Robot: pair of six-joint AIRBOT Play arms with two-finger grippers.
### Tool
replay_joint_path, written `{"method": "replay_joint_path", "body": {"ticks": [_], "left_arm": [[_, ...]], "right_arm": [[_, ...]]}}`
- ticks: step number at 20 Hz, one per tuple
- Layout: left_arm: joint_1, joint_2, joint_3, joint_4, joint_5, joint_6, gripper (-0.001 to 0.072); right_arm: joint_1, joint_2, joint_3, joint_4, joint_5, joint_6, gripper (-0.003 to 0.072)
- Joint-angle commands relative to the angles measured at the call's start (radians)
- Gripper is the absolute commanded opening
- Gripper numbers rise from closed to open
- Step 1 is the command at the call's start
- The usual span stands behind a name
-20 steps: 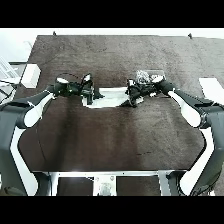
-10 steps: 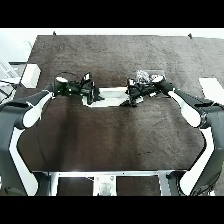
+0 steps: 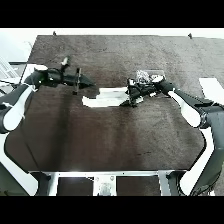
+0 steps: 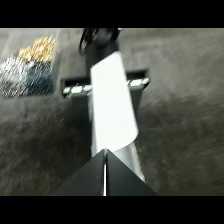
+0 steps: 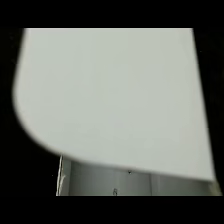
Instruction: Fold the box and place the chain.
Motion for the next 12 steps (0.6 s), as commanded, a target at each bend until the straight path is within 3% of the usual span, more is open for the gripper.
{"method": "replay_joint_path", "body": {"ticks": [1, 4, 7, 12], "left_arm": [[0.006, 0.082, 0.016, -0.004, -0.109, -0.106, 0.0014], [-0.061, 0.249, -0.084, 0.016, -0.002, -0.088, 0.0014], [-0.124, 0.428, -0.308, 0.018, 0.180, 0.025, 0.0014], [-0.177, 0.446, -0.532, 0.003, 0.340, 0.040, 0.0015]], "right_arm": [[0.000, 0.000, 0.000, 0.000, 0.002, 0.000, 0.0438], [0.000, 0.000, 0.000, 0.000, 0.002, 0.000, 0.0438], [0.000, 0.000, 0.000, 0.000, 0.002, 0.000, 0.0438], [0.000, 0.000, -0.001, 0.000, 0.002, 0.000, 0.0438]]}}
